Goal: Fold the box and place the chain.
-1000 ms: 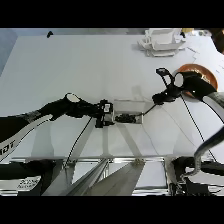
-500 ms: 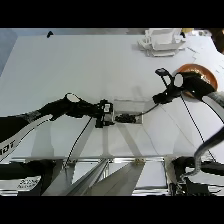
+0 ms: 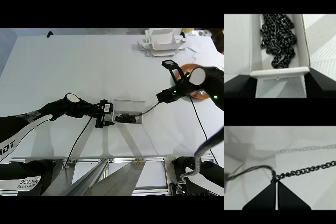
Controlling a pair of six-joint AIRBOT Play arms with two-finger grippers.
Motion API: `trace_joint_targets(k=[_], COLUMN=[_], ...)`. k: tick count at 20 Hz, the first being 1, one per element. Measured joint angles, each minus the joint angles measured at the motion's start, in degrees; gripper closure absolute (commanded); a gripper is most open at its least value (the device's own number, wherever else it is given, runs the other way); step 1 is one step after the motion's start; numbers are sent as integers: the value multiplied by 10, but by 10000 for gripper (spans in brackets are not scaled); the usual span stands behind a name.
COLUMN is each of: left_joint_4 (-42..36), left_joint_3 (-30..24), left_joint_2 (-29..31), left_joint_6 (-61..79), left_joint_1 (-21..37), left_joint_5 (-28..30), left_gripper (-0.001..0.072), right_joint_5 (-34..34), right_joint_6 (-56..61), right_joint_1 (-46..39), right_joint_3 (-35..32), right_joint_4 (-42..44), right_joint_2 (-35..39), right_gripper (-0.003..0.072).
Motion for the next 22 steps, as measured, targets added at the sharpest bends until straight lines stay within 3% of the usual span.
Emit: trace_joint_targets(k=[5,10,16,22], left_joint_4=[0,0,0,0], left_joint_3=[0,0,0,0], left_joint_2=[0,0,0,0], left_joint_6=[0,0,0,0], left_joint_1=[0,0,0,0], left_joint_5=[0,0,0,0], left_gripper=[623,623,623,623], right_joint_5=[56,42,-52,-91], right_joint_6=[-34,-42,-43,-40], right_joint_1=[3,62,188,242], right_joint_3=[0,0,0,-4], right_joint_4=[89,120,118,99], right_joint_2=[107,173,181,117], right_gripper=[677,677,677,676])
